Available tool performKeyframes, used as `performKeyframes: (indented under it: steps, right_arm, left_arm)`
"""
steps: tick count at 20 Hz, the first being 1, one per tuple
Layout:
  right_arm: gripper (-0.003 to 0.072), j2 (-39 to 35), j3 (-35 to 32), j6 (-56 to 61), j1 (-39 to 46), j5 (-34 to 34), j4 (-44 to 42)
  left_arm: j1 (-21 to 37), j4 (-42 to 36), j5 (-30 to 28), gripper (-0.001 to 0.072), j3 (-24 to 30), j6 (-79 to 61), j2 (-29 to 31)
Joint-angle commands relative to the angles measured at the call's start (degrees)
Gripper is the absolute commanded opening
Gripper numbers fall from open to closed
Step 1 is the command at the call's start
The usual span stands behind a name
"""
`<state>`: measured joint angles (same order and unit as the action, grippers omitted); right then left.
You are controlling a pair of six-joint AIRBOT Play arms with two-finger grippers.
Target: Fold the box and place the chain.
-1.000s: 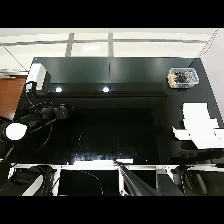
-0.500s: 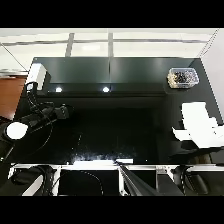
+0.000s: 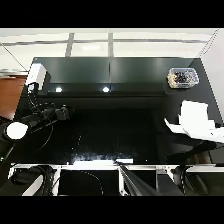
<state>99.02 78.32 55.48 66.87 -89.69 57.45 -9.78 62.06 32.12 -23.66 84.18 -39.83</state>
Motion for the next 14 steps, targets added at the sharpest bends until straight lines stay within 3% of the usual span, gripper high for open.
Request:
performKeyframes:
  steps: [1,4,8,14]
  right_arm:
    - [0.0013,-3.78,-2.6,-0.42,-0.22,1.64,1.25]
    - [0.0013,-9.42,-6.51,-0.17,-0.22,2.91,-1.57]
    - [0.0011,-18.67,-16.52,3.61,-3.32,6.56,-6.51]
    - [0.001,-32.85,-28.98,15.32,-21.53,15.19,-6.64]
  left_arm:
    - [-0.02,0.02,0.09,0.0701,-0.02,-0.02,-0.04]
    - [-0.02,0.04,0.09,0.0701,-0.02,-0.02,-0.04]
    - [-0.02,0.02,0.09,0.07,-0.02,-0.02,-0.04]
    - [-0.33,-0.04,0.11,0.07,-0.02,-0.02,-0.04]
